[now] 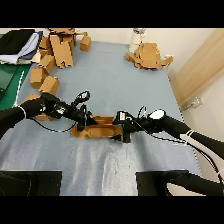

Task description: Fold the box.

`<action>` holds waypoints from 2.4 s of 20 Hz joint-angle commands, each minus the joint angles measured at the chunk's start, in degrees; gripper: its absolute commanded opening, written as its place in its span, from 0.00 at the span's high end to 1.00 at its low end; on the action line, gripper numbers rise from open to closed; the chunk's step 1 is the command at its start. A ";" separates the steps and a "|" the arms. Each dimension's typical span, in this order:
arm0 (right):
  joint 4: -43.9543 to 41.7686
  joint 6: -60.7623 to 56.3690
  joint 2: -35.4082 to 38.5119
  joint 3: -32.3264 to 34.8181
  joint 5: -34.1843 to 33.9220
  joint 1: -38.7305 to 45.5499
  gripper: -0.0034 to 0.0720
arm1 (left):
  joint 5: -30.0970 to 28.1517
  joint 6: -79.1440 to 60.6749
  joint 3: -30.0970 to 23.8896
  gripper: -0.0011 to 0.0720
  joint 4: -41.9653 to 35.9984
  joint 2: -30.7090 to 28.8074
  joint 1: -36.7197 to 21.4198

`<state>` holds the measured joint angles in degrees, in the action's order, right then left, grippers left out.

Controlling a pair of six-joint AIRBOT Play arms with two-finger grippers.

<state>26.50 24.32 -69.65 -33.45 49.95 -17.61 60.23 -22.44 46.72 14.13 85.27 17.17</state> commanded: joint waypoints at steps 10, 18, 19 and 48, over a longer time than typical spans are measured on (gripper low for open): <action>0.48 0.20 -1.75 -0.02 -0.02 0.00 0.01 | -0.07 -0.02 0.00 0.97 -0.02 -0.02 0.00; 0.28 0.17 -3.15 -0.04 -0.83 0.00 0.02 | -0.07 -0.02 0.00 0.97 -0.02 -0.02 0.00; 0.31 0.17 -3.15 -0.04 -1.42 0.00 0.02 | -0.07 -0.02 0.00 0.97 -0.02 -0.02 0.00; 0.76 0.15 -3.15 -0.04 -2.49 0.00 0.20 | -0.04 -0.02 0.00 0.97 -0.02 -0.02 0.00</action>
<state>27.27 24.49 -72.79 -33.47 47.51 -17.63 60.16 -22.44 46.72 14.09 85.27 17.17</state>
